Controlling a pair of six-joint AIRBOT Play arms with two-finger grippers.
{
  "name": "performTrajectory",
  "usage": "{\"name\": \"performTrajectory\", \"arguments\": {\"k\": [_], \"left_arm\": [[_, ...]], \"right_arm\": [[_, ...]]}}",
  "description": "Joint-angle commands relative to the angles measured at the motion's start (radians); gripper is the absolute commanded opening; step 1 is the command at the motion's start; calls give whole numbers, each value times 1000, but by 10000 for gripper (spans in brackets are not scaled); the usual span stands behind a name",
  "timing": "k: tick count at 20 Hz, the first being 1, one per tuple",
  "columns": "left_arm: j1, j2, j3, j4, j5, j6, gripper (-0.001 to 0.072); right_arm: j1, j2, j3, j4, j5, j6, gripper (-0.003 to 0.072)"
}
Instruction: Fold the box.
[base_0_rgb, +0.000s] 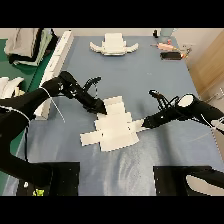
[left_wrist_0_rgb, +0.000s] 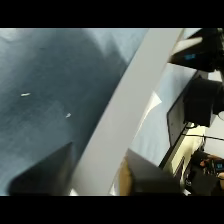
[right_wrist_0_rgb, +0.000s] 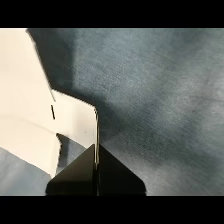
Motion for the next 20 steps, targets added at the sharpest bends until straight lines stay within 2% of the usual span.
{"name": "performTrajectory", "arguments": {"k": [1,3,5,6,8,9,13,15,17,20], "left_arm": [[0,-13,-1,-27,-37,92,203],[0,-13,-1,-27,-39,125,11],[0,-13,0,-29,-35,144,14],[0,-13,0,-29,-35,144,14],[-1,-13,0,-29,-35,140,15],[-2,-13,0,-30,-36,135,14],[-13,-2,18,-69,-30,304,9],[-53,42,16,-55,44,458,8],[-109,95,16,-34,121,561,8],[-200,142,8,-34,204,691,7]], "right_arm": [[1,1,0,0,0,0,4],[1,0,0,0,0,0,5],[1,1,0,0,0,0,7],[0,0,0,0,-1,0,75],[0,1,0,0,-1,1,332],[-3,1,3,-2,0,2,412],[-2,13,99,-131,8,170,430],[-2,31,184,-213,35,259,433],[-2,61,269,-296,45,370,559],[-2,117,357,-346,45,447,553]]}}
